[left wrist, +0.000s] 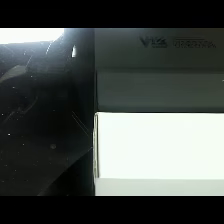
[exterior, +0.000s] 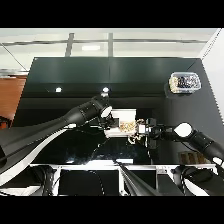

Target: Fold the box and place the chain.

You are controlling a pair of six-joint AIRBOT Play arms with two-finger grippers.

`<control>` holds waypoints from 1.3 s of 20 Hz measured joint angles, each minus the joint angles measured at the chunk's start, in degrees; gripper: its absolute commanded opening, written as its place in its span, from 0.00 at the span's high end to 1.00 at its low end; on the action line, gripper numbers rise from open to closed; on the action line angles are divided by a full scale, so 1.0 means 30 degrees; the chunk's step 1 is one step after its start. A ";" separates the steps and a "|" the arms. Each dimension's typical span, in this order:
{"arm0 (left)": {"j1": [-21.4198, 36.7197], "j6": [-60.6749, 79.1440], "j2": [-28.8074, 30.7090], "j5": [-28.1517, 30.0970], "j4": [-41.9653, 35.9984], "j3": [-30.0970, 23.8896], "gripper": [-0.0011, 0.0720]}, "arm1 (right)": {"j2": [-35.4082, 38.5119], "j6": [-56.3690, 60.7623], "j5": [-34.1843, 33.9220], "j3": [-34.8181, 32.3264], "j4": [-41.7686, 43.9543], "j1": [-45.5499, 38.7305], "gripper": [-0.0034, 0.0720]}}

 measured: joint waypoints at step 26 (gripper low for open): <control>0.0000 0.0007 0.0000 -0.0022 0.0000 0.0000 0.94 | -0.2426 -0.1122 0.0219 0.1035 0.1479 -0.1377 0.75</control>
